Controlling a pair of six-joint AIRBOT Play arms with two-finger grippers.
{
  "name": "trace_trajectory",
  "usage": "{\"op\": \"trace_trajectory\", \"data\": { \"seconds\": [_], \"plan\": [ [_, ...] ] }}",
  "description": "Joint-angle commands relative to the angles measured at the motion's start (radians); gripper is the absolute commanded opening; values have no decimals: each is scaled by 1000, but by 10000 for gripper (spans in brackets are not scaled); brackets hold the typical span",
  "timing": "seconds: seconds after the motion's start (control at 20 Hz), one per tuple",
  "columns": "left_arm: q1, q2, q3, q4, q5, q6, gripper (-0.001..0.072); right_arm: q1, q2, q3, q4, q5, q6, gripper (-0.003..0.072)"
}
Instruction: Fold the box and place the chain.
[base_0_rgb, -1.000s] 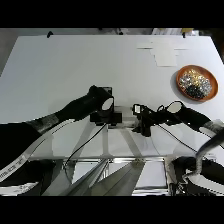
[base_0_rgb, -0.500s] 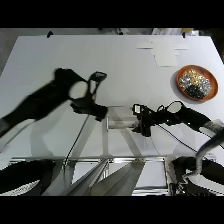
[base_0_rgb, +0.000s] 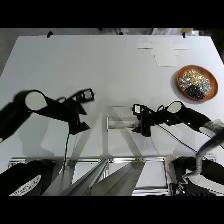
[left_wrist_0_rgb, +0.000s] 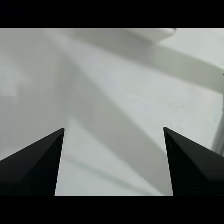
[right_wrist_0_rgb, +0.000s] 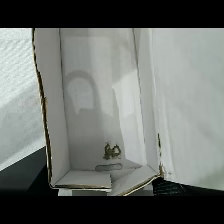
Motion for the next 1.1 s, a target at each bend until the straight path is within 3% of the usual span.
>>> {"op": "trace_trajectory", "data": {
  "seconds": [0.0,0.15,0.3,1.05],
  "plan": [
    [37,-111,-132,-343,219,672,699,0,1,0,0,1,0,297],
    [34,-251,-132,-528,245,873,699,0,1,0,0,0,0,297],
    [1,-325,-132,-586,253,1009,700,0,1,0,0,0,0,297],
    [-63,-358,-132,-716,282,1070,703,0,1,0,0,0,0,297]
  ]
}}
